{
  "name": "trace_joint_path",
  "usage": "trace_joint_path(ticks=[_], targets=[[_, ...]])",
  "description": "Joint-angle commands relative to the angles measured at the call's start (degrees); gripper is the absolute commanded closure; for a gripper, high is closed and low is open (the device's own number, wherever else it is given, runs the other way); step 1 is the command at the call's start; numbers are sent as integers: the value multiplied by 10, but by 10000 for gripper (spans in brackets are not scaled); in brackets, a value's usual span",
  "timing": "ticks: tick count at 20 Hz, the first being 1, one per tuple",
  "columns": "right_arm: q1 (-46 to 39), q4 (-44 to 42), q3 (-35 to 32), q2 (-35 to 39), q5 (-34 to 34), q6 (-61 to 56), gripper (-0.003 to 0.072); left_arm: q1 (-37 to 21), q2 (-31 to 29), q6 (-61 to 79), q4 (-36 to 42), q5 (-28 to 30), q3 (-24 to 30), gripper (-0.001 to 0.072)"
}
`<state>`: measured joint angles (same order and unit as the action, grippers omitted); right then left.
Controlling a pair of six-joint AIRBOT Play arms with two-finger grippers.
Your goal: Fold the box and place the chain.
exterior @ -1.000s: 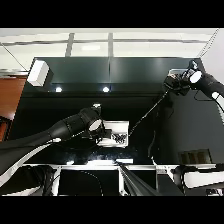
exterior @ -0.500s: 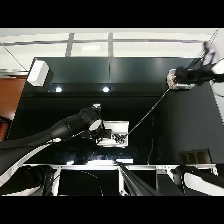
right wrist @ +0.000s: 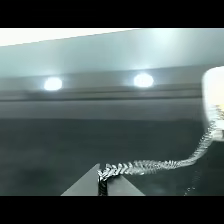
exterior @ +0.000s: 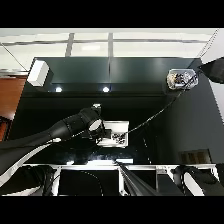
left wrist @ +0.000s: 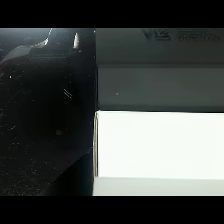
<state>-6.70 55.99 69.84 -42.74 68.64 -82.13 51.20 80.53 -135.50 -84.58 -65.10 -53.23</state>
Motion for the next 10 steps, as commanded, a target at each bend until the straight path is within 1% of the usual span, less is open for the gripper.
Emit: trace_joint_path(ticks=[1,2,4,6,8,10], targets=[[0,-137,0,45,64,34,668,0,0,0,0,1,0,677],[0,-156,0,48,85,41,669,0,0,0,0,1,0,677],[0,-150,-5,49,143,42,669,0,0,0,0,1,0,677],[6,-158,-33,51,178,42,669,0,0,0,0,1,0,677],[45,-157,-83,51,179,42,669,0,0,0,0,1,0,677],[105,-157,-150,51,148,36,669,0,0,0,0,1,0,677]])
